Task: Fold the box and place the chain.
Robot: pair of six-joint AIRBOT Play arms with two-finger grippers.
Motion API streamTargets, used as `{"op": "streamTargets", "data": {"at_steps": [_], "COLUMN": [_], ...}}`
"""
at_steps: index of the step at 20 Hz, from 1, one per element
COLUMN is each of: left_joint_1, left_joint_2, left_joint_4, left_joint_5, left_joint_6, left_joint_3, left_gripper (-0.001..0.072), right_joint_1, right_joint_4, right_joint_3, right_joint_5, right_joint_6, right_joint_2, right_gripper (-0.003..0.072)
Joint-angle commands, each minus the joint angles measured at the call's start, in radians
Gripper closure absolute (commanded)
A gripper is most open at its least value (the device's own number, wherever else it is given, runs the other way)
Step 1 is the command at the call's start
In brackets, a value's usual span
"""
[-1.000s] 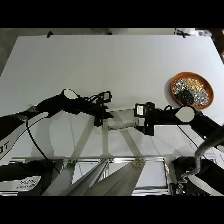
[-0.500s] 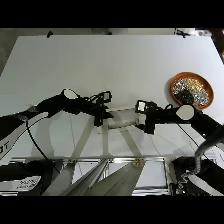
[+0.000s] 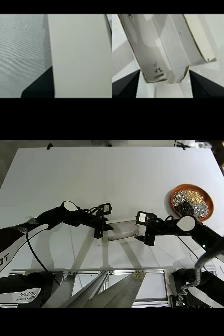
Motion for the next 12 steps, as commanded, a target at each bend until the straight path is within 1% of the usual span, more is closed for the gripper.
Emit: {"op": "streamTargets", "data": {"at_steps": [1, 5, 12], "left_joint_1": [0.0, 0.0, 0.0], "left_joint_2": [0.0, 0.0, 0.0], "left_joint_4": [0.0, 0.0, 0.0], "left_joint_5": [0.0, 0.0, 0.0], "left_joint_6": [0.0, 0.0, 0.0], "left_joint_3": [0.001, 0.001, 0.001], "left_gripper": [0.0698, 0.0698, 0.0698], "right_joint_1": [0.0, -0.004, -0.044], "right_joint_4": [0.032, 0.05, 0.046], "right_joint_3": [0.001, 0.003, 0.023], "right_joint_5": [0.006, 0.033, 0.084], "right_joint_6": [-0.037, -0.051, -0.058], "right_joint_2": [-0.016, -0.053, -0.054], "right_gripper": [-0.0007, -0.0007, -0.0007]}}
